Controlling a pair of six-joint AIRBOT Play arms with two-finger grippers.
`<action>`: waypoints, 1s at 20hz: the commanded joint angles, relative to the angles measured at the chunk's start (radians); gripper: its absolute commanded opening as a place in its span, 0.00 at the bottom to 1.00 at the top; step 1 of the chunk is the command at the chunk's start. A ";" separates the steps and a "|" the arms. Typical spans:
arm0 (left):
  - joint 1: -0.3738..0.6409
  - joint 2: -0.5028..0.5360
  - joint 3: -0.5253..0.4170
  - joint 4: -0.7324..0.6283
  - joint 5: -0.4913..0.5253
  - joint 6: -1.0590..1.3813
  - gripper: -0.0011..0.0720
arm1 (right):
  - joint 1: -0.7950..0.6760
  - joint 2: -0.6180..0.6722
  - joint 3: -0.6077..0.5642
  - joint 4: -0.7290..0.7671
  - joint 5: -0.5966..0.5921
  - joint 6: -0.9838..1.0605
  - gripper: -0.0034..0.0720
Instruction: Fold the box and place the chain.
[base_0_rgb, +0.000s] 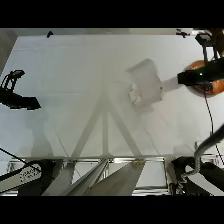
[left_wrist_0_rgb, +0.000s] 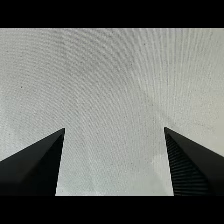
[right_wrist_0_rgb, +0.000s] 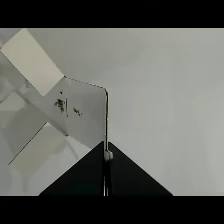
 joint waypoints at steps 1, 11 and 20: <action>0.001 0.001 0.000 0.000 0.000 0.000 0.97 | 0.121 0.041 0.001 0.195 -0.049 -0.003 0.06; 0.001 0.001 0.000 0.000 0.000 0.000 0.97 | 0.233 0.069 0.001 0.768 -0.061 -0.203 0.06; 0.001 0.001 0.000 0.000 0.000 0.000 0.97 | 0.260 0.115 -0.052 0.899 0.056 -0.256 0.06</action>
